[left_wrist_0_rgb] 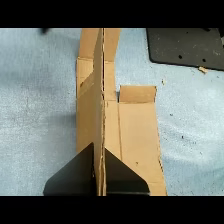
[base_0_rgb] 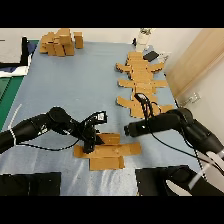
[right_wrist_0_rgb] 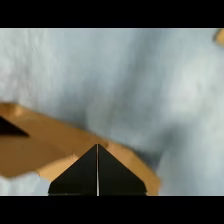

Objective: Fold the box.

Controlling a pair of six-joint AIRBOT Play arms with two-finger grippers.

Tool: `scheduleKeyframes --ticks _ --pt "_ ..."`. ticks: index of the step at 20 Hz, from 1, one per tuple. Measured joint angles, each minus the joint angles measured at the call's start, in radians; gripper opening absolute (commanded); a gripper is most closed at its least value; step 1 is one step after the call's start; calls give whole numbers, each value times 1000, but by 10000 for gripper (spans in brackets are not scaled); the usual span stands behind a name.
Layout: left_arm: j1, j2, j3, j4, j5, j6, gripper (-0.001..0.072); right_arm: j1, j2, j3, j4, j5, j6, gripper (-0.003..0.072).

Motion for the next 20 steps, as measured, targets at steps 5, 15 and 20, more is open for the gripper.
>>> scheduleKeyframes --ticks 5,15,20 --pt "0 0 0 -1 -1 0 19 237 128 -5 -132 -163 259 1" --pt "0 0 0 -1 0 0 19 1025 132 -183 -542 62 315 633" --pt "0 0 0 -1 0 0 19 1156 26 -206 -760 129 319 633"
